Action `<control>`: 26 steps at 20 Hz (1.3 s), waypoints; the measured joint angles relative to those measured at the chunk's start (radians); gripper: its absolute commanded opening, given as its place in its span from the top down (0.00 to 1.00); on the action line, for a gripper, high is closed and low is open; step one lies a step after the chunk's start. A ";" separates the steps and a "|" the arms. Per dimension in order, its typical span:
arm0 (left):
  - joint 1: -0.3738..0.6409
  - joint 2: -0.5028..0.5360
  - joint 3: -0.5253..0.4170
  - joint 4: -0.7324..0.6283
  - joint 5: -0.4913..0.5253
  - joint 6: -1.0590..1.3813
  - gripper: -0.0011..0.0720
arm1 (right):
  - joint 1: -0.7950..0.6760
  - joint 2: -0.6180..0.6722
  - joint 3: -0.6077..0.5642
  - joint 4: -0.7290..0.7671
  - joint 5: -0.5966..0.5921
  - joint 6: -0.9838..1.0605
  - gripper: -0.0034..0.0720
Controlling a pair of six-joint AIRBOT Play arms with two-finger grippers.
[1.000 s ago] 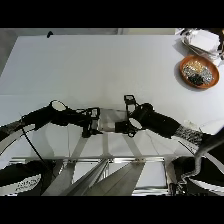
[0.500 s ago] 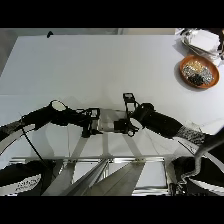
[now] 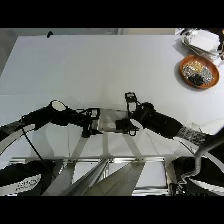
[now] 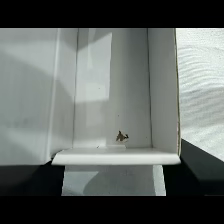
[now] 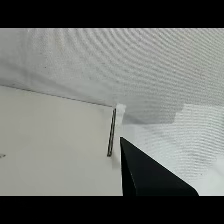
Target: Fold the box and place the chain.
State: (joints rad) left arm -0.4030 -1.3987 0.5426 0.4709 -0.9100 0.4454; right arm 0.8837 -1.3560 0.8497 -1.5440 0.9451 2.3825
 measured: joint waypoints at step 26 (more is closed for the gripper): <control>0.000 0.000 0.000 0.000 0.000 0.000 0.61 | -0.351 0.344 0.051 -0.046 0.089 -0.286 0.45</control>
State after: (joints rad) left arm -0.4030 -1.3987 0.5426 0.4706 -0.9104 0.4454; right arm 0.5331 -1.0122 0.9009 -1.5902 1.0344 2.0960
